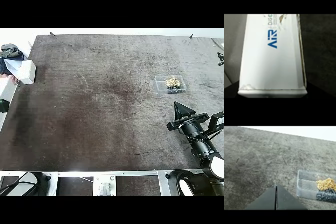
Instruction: Fold the box and place the chain.
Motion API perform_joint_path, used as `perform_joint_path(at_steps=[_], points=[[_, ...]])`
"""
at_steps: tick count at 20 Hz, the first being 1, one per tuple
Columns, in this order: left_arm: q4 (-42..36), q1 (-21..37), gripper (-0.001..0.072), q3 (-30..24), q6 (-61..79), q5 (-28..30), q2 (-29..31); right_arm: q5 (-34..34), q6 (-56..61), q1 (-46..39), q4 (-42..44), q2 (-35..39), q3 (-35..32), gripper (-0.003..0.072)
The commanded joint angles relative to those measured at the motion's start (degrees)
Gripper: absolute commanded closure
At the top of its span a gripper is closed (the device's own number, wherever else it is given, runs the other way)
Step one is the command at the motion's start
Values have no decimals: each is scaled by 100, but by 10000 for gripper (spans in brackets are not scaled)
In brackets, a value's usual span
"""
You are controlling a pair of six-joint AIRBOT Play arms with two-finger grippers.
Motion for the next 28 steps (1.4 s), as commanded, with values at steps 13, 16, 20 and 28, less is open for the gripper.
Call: perform_joint_path(at_steps=[13,16,20,28], points=[[216,48,702,496,890,-461,-1674,2,0,4,0,-2,-4,699],[238,48,703,557,890,-487,-1937,2,0,4,0,-2,-4,699],[238,48,676,557,890,-313,-1954,0,0,4,0,-2,-4,699],[223,48,-11,710,782,-715,-1941,2,0,4,0,-2,-4,699]])
